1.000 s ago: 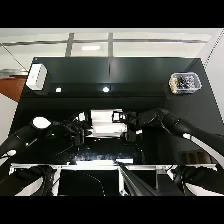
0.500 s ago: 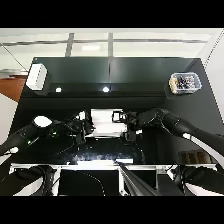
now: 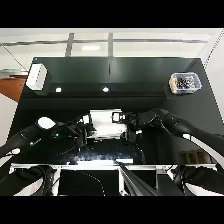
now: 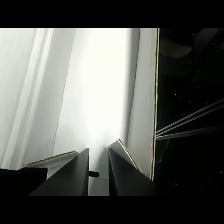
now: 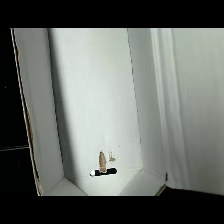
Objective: Fold the box and place the chain.
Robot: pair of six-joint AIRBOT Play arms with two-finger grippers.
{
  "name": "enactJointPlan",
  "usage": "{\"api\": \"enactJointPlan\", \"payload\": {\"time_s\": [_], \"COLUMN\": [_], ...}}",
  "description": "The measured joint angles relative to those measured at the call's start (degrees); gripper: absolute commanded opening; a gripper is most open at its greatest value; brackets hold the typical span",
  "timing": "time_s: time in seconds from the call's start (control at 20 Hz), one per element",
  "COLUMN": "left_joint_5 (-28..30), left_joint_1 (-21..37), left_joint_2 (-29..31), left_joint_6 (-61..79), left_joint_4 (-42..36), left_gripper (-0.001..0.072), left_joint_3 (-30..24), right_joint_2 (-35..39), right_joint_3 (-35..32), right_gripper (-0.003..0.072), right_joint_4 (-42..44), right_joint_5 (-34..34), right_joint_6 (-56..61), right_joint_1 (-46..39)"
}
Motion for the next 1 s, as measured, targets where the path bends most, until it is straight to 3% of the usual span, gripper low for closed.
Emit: {"api": "enactJointPlan", "payload": {"time_s": [0.1, 0.25, 0.35, 0.5, 0.6, 0.8, 1.0], "left_joint_5": [0.3, 0.5, 1.0, 1.2, 1.3, 1.2, -3.0], "left_joint_1": [-0.2, -0.2, -0.2, -0.3, 0.0, 2.8, 7.8], "left_joint_2": [0.0, 0.0, 0.0, 0.0, 0.0, 2.1, 6.9], "left_joint_6": [-0.2, -0.4, -0.6, -0.7, -0.7, -2.1, -5.0], "left_joint_4": [0.1, 0.3, 0.4, 0.6, 0.7, 1.1, 1.1], "left_gripper": [0.0372, 0.0363, 0.0112, 0.0107, 0.0026, 0.0027, 0.0027], "left_joint_3": [0.0, 0.0, 0.0, 0.0, 0.2, 0.4, 0.5], "right_joint_2": [0.0, 0.0, 0.0, 0.0, 0.0, 0.0, 0.0], "right_joint_3": [0.0, 0.0, 0.0, 0.0, 0.0, 0.0, 0.0], "right_gripper": [0.0478, 0.0479, 0.0478, 0.0479, 0.0478, 0.0478, 0.0478], "right_joint_4": [0.1, 0.2, 0.2, 0.2, 0.2, 0.2, 0.1], "right_joint_5": [0.1, 0.2, 0.2, 0.0, 0.1, 0.5, 0.2], "right_joint_6": [0.0, 0.0, 0.0, 0.1, 0.1, 0.3, 0.2], "right_joint_1": [0.0, 0.0, 0.0, 0.0, 0.0, 0.0, 0.0]}}
